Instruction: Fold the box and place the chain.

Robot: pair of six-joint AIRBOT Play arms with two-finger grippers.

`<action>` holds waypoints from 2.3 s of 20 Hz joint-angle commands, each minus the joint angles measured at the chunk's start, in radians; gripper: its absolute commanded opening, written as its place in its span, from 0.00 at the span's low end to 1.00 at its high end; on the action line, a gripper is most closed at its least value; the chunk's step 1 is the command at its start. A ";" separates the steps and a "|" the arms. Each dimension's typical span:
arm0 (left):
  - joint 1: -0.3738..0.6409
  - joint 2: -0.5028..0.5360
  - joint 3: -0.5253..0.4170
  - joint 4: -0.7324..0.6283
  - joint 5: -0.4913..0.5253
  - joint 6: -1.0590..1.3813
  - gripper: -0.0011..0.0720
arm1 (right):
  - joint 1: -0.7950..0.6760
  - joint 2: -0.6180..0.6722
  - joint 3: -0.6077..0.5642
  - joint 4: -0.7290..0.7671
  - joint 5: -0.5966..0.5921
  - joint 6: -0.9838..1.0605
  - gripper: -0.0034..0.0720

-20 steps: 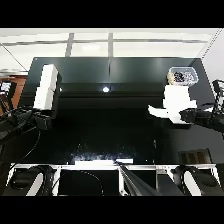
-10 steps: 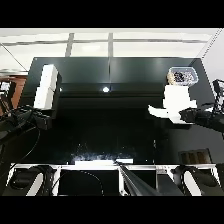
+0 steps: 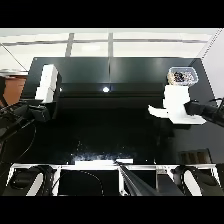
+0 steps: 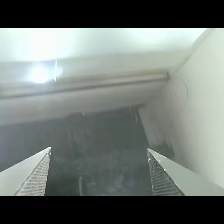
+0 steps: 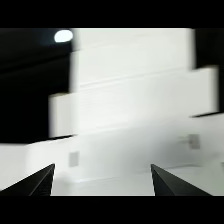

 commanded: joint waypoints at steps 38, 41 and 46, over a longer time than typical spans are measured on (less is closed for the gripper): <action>-0.001 -0.147 -0.003 -0.106 0.014 -0.005 0.98 | -0.560 -1.064 0.708 0.517 0.828 -0.613 0.10; -0.001 -0.147 -0.003 -0.106 -0.023 -0.005 0.98 | -0.517 -0.953 0.616 0.533 0.768 -0.640 0.10; -0.001 -0.147 -0.003 -0.112 -0.077 -0.005 0.98 | -0.396 -0.671 0.291 0.712 0.584 -0.726 0.10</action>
